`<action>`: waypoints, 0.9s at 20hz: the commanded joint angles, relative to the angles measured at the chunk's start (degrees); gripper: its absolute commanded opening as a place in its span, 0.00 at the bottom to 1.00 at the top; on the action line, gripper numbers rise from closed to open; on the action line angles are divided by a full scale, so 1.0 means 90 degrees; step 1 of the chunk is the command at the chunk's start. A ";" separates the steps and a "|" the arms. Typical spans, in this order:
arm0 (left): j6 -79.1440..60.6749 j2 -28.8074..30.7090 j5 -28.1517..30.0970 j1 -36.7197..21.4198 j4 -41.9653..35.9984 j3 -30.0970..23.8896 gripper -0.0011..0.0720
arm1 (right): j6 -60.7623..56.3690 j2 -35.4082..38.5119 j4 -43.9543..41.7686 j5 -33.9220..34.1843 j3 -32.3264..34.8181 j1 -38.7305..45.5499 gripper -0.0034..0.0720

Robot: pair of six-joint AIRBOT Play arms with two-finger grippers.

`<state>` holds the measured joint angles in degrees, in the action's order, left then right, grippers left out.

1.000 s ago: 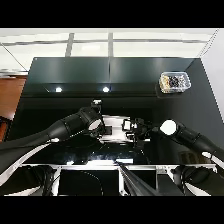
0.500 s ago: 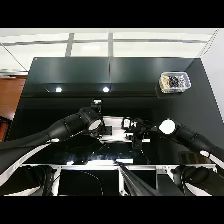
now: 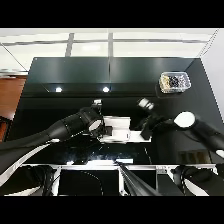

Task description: Fold the box and place the chain.

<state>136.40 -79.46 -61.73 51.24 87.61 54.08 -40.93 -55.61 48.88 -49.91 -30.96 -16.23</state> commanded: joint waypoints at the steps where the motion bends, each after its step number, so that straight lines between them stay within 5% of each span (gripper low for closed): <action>1: -0.0010 -0.0005 -0.0029 -0.0002 0.0017 0.0005 0.05 | -0.3150 0.0318 0.1161 -0.1290 -0.0085 0.2081 0.06; 5: -0.0010 -0.0005 -0.0032 -0.0002 0.0019 0.0005 0.05 | -0.3883 -0.0325 0.0374 -0.1676 0.0308 0.3696 0.06; 8: -0.0012 -0.0005 -0.0032 -0.0002 0.0019 0.0005 0.05 | -0.2941 -0.1105 -0.0947 -0.2242 0.0712 0.3121 0.07; 15: -0.0010 -0.0005 -0.0032 -0.0002 0.0019 0.0005 0.05 | -0.1834 -0.1780 -0.2494 -0.1639 0.0641 0.1343 0.07; 16: -0.0012 -0.0005 -0.0032 -0.0002 0.0019 0.0005 0.05 | -0.1783 -0.1780 -0.2664 -0.1600 0.0593 0.1294 0.24; 17: -0.0012 -0.0005 -0.0029 -0.0002 0.0019 0.0005 0.05 | -0.1778 -0.1780 -0.2735 -0.1600 0.0520 0.1302 0.63; 18: -0.0010 -0.0005 -0.0032 -0.0002 0.0019 0.0005 0.05 | -0.1702 -0.1780 -0.2727 -0.1705 0.0403 0.1299 0.87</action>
<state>136.33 -79.46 -62.04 51.24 87.79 54.08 -59.66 -71.05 29.21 -64.71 -25.96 -2.76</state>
